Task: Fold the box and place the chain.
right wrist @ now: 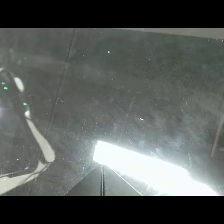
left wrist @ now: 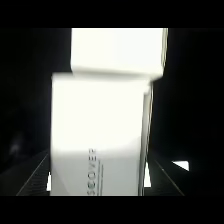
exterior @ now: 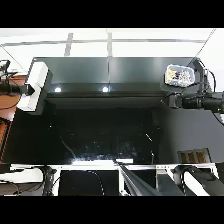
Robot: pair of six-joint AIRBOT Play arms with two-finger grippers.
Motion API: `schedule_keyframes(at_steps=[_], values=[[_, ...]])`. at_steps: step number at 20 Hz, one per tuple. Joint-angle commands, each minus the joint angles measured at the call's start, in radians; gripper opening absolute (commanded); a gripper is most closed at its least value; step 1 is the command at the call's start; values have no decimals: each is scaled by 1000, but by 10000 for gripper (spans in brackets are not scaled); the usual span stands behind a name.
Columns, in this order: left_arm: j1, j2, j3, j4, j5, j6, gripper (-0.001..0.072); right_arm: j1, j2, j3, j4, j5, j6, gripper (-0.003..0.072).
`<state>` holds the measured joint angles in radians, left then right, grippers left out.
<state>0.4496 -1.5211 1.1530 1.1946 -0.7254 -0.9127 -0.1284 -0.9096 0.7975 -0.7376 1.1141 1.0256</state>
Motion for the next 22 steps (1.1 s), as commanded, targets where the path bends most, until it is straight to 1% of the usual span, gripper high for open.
schedule_keyframes(at_steps=[1,4,5,6,7,8,9,10,11,12,14,15,18,20,22], values=[[-26,-21,109,-2,-70,-15,714,0,1,0,0,-4,0,17],[-47,-10,280,-3,-281,-124,713,8,0,0,1,-33,-1,17],[-50,2,325,-7,-326,-207,710,25,0,0,0,-56,-1,17],[-51,24,353,-14,-353,-311,621,53,-3,0,0,-91,-2,17],[-51,53,355,-60,-372,-349,394,88,-11,0,-1,-135,-2,17],[-51,83,352,-137,-418,-304,94,123,-23,0,-2,-183,-2,18],[-55,113,333,-231,-465,-233,22,160,-40,-1,-10,-232,-2,17],[-64,154,287,-327,-492,-172,21,193,-58,-2,-43,-275,-2,17],[-84,207,221,-381,-478,-153,21,225,-78,-8,-113,-327,-1,17],[-109,265,144,-415,-444,-143,21,249,-98,-17,-184,-371,0,17],[-172,388,-10,-397,-371,-65,21,266,-133,-45,-250,-433,0,18],[-202,443,-79,-371,-336,-26,21,266,-141,-51,-267,-431,0,17],[-276,616,-303,-291,-160,-26,21,266,-143,-52,-265,-411,-1,18],[-292,711,-431,-289,-42,-26,21,266,-143,-52,-265,-412,-1,18],[-290,777,-517,-289,43,-26,23,266,-143,-52,-265,-412,-1,18]])
